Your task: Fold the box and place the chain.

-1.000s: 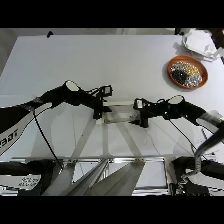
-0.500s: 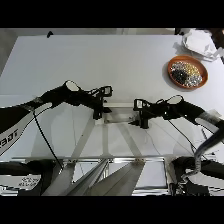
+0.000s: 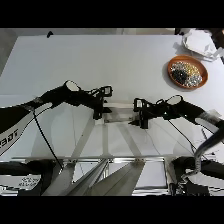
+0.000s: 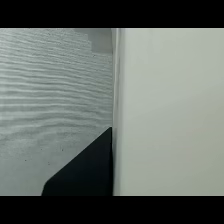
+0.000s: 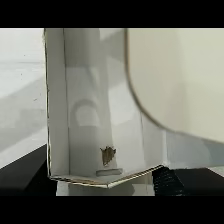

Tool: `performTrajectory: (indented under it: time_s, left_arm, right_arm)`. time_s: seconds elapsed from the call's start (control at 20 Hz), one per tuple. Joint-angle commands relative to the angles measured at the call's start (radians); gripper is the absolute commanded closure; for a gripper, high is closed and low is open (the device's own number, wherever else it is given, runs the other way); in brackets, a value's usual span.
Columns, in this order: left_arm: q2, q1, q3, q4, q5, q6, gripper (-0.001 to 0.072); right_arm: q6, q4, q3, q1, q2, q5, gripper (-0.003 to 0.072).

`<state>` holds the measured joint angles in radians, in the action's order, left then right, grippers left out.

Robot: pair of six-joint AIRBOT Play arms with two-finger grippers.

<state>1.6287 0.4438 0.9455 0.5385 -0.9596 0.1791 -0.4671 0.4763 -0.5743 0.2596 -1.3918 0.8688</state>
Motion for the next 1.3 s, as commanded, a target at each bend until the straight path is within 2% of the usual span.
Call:
performTrajectory:
  time_s: [0.0, 0.05, 0.25, 0.35, 1.25]
  left_arm:
    - [0.001, 0.000, 0.000, 0.000, 0.002, 0.000, 0.0697]
    - [0.001, 0.000, 0.000, 0.000, 0.002, 0.000, 0.0697]
    - [0.001, 0.000, 0.000, 0.000, 0.002, 0.000, 0.0697]
    - [0.001, 0.000, 0.000, 0.000, 0.002, 0.000, 0.0697]
    - [0.001, 0.000, 0.000, 0.000, 0.002, 0.000, 0.0697]
  right_arm:
    - [0.022, 0.024, 0.001, 0.000, -0.001, -0.021, 0.0191]
    - [0.022, 0.024, 0.001, 0.000, -0.001, -0.021, 0.0237]
    - [0.021, 0.025, 0.001, 0.000, -0.001, -0.025, 0.0238]
    - [0.021, 0.027, 0.001, 0.000, -0.001, -0.025, 0.0287]
    - [0.018, 0.050, 0.001, 0.000, 0.000, -0.021, 0.0285]
